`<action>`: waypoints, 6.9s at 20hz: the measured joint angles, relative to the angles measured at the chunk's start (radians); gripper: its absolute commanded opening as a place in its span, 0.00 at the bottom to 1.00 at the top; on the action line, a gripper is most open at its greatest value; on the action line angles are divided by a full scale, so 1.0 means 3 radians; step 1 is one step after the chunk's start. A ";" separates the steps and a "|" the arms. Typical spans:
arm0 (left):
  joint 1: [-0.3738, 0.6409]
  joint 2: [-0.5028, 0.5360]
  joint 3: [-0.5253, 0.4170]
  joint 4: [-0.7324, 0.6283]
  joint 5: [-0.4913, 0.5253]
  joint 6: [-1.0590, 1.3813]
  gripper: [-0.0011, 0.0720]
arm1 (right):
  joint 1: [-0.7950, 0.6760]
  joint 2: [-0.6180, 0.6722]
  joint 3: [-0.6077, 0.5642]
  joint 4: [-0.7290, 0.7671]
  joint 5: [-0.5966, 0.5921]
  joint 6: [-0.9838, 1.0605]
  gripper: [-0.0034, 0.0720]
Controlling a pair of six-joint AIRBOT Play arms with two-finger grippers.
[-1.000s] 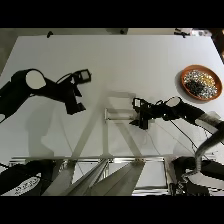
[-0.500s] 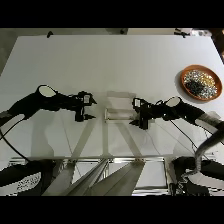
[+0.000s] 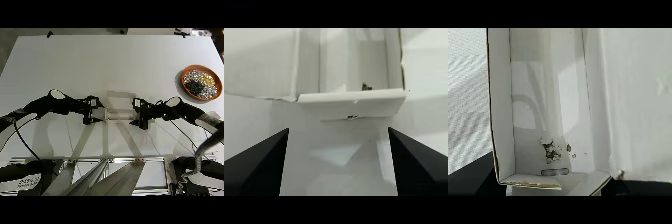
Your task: Fold the box and place the chain.
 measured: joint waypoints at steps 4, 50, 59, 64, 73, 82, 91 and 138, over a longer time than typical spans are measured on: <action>-0.0070 -0.0043 0.0000 -0.0034 -0.0053 0.0006 0.99 | 0.0000 0.0000 0.0000 0.0001 0.0000 0.0000 0.58; -0.0278 -0.0188 -0.0001 -0.0193 0.0034 -0.0450 0.39 | 0.0001 0.0000 0.0001 0.0008 0.0004 0.0001 0.66; -0.0282 -0.0191 -0.0001 -0.0196 0.0036 -0.0449 0.39 | -0.0004 0.0264 -0.0003 -0.0547 0.0045 0.0622 0.95; -0.0282 -0.0191 -0.0001 -0.0196 0.0033 -0.0449 0.39 | -0.0004 0.0649 -0.0003 -0.1305 0.0137 0.1396 0.95; -0.0282 -0.0191 -0.0001 -0.0193 0.0028 -0.0450 0.39 | -0.0005 0.1802 -0.0004 -0.1494 0.0403 0.2298 0.06; -0.0282 -0.0191 -0.0001 -0.0195 0.0028 -0.0450 0.39 | 0.0383 0.1263 -0.0003 0.0071 -0.0711 0.1840 0.06; -0.0282 -0.0191 -0.0001 -0.0196 0.0028 -0.0450 0.39 | 0.0381 0.0441 0.0000 0.0401 -0.1177 0.2585 0.06; -0.0281 -0.0191 -0.0001 -0.0191 0.0025 -0.0446 0.39 | 0.0652 0.0626 -0.0019 -0.1240 -0.0647 0.1181 0.24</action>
